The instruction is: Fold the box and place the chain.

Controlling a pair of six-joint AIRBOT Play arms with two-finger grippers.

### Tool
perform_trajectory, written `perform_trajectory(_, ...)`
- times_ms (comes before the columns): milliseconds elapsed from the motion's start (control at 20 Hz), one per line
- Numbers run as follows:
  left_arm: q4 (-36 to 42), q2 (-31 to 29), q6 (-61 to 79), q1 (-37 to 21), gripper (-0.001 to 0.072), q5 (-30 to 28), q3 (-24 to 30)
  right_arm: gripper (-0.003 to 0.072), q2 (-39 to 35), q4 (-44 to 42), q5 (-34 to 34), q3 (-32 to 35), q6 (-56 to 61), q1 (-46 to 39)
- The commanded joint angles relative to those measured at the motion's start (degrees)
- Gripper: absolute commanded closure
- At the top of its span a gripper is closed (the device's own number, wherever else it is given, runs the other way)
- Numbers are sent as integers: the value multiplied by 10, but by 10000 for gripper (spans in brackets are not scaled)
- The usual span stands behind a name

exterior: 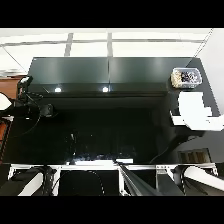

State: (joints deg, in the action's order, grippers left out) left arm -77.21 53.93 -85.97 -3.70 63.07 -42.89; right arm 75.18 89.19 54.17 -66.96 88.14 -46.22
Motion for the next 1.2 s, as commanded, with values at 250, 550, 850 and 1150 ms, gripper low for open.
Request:
perform_trajectory(250, 16, 1, -8, 1, -11, -29, -3, -34, 171, -188, 136, -71, -307, -76)
perform_trajectory(550, 16, 1, -8, 1, -11, -35, -3, 679, 172, -200, 158, -71, -331, -71)
perform_trajectory(850, 17, 1, -4, 1, -11, -34, -3, 675, 137, -377, 304, -57, -379, -53)
perform_trajectory(1150, 82, 1, 41, 1, -11, -49, -2, 675, -28, -681, 250, 204, -539, 79)
